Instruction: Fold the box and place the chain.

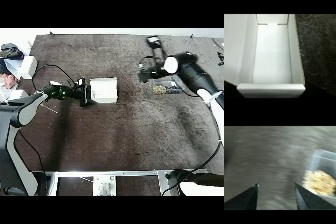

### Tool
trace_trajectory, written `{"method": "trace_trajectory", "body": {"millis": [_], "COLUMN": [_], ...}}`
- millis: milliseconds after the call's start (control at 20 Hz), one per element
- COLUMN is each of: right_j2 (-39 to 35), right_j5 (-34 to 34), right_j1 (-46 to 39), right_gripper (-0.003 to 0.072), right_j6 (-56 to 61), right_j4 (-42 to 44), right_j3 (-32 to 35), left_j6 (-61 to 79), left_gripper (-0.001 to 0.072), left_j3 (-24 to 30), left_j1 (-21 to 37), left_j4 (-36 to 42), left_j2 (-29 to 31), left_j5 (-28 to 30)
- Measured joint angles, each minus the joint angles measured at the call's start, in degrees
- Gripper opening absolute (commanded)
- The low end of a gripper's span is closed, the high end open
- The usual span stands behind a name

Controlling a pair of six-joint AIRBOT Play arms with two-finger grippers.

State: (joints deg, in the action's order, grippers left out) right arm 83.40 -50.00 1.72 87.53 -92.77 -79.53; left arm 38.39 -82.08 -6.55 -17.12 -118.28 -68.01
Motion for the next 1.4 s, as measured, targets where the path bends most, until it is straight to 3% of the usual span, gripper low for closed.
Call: {"method": "trace_trajectory", "body": {"millis": [50,300,750,850,1400], "right_j2": [0.2,4.3,14.9,15.8,18.5], "right_j5": [0.6,2.5,-3.5,-4.6,-6.4], "right_j1": [-2.7,-12.2,-14.7,-14.8,-14.2], "right_gripper": [0.0376,0.0376,0.0374,0.0221,0.0239], "right_j6": [-0.3,-2.0,-3.8,-4.0,-5.0], "right_j4": [0.8,5.2,6.2,5.7,5.4], "right_j3": [0.9,2.1,-6.8,-7.5,-8.2], "left_j6": [0.0,0.0,0.0,0.0,0.0], "left_gripper": [0.0285,0.0286,0.0286,0.0285,0.0286], "left_j3": [0.0,0.0,0.0,0.0,0.0], "left_j1": [0.0,0.0,0.0,0.0,0.0], "left_j4": [0.0,0.0,0.0,0.0,0.0], "left_j2": [0.0,0.0,0.0,0.0,0.0], "left_j5": [0.0,0.0,0.0,0.0,0.0]}}
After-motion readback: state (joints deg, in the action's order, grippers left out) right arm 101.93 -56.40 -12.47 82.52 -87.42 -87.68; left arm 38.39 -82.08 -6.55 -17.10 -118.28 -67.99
